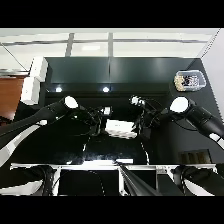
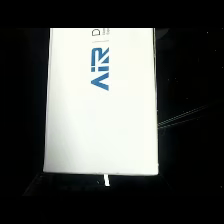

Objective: Fold the box and place the chain.

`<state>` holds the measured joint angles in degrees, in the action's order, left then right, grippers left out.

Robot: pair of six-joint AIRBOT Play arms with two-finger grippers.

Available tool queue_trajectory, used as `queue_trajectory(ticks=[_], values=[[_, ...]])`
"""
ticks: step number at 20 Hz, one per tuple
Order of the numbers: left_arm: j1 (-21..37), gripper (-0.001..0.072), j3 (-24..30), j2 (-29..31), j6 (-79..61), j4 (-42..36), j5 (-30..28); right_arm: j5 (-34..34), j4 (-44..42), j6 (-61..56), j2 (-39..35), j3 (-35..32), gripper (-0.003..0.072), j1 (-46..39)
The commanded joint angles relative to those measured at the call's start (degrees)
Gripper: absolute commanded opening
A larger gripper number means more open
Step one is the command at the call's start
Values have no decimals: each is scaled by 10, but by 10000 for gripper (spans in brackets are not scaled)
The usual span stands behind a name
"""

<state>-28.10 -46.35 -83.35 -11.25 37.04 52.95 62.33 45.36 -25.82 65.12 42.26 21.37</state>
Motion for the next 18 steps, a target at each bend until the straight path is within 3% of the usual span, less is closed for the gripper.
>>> queue_trajectory(ticks=[1,5,6,7,10,12,14,18], values=[[0,553,0,0,-1,0,0,33,-38,-41,-15,14,199,-11],[0,553,0,0,-1,0,0,130,-33,-234,-50,26,174,-81],[0,553,0,0,-1,0,0,151,-36,-266,-50,19,21,-94],[0,553,0,0,-1,0,0,151,-60,-283,-50,2,20,-99],[0,552,0,0,-1,0,0,47,-234,-284,-49,-74,19,-77],[0,553,0,0,-1,0,0,-39,-308,-284,-45,-104,20,-47],[0,553,0,0,-1,0,1,-72,-300,-284,-34,-104,20,-26],[0,553,0,0,-1,0,1,-70,-280,-295,0,-104,20,-26]])
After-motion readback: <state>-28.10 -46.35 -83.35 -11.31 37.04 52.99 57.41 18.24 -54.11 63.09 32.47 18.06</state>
